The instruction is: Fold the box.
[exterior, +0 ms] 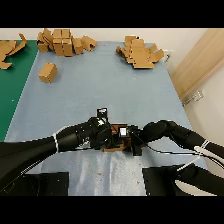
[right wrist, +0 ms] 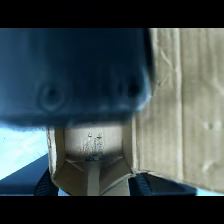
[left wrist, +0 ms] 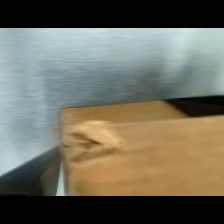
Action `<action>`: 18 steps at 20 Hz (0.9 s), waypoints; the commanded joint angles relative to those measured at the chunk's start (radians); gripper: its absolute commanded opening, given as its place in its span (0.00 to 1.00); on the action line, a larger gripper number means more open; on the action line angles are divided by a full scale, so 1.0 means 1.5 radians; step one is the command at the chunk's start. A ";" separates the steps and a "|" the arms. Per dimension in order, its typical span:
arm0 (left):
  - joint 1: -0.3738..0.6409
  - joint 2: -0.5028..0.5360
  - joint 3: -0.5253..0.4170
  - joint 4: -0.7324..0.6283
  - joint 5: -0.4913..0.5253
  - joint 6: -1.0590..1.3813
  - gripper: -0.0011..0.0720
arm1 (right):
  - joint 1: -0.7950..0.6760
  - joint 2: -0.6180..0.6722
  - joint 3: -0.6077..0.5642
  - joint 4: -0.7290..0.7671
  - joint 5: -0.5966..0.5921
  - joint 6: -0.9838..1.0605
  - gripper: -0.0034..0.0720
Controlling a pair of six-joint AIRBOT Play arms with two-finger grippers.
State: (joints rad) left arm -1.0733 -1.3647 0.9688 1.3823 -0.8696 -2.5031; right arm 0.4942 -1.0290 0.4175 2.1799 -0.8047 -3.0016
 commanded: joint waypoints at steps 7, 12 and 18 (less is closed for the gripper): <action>0.002 0.001 0.003 0.007 -0.020 -0.002 0.80 | 0.000 0.000 0.000 0.000 0.001 0.000 0.72; 0.013 0.000 0.003 0.036 -0.055 0.006 0.80 | 0.000 0.000 0.000 0.000 0.001 0.000 0.72; 0.013 -0.001 0.011 0.020 -0.054 0.053 0.31 | 0.000 0.000 0.000 0.000 0.002 0.000 0.72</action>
